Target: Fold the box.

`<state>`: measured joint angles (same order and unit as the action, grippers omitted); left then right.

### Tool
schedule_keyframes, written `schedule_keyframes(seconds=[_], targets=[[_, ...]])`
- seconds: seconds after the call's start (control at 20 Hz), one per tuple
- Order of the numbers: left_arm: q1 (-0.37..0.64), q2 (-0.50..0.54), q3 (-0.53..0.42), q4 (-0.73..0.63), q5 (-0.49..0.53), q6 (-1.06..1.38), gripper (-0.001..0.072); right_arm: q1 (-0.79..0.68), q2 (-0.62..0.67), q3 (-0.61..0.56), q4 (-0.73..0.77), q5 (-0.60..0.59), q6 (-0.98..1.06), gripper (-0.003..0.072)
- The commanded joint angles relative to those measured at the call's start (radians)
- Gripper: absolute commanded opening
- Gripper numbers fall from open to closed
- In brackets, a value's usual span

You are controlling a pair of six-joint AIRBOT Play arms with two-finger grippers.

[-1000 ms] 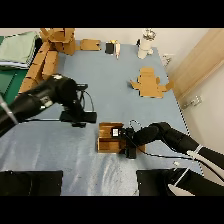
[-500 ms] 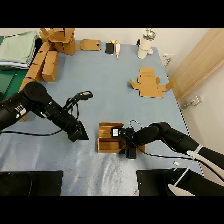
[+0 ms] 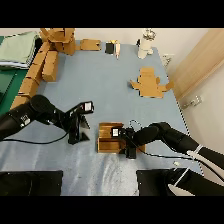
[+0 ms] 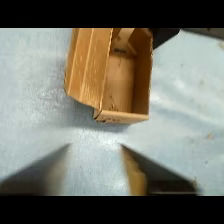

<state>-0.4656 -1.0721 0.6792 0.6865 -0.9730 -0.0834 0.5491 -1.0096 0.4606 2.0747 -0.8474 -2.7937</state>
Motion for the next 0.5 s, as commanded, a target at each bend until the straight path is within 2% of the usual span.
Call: schedule_keyframes(seconds=[0.0, 0.1, 0.45], targets=[[-0.003, 0.001, -0.131, -0.114, 0.077, 0.277, 0.071, 0.001, 0.001, -0.001, 0.0, 0.0, 0.0, 0.0524], [-0.005, 0.001, -0.169, -0.175, 0.111, 0.359, 0.0711, 0.001, 0.001, -0.001, 0.0, 0.0, 0.0, 0.0524], [-0.126, -0.073, -0.171, -0.239, 0.256, 0.356, 0.0711, 0.001, 0.001, -0.001, 0.0, 0.0, 0.0, 0.0525]])
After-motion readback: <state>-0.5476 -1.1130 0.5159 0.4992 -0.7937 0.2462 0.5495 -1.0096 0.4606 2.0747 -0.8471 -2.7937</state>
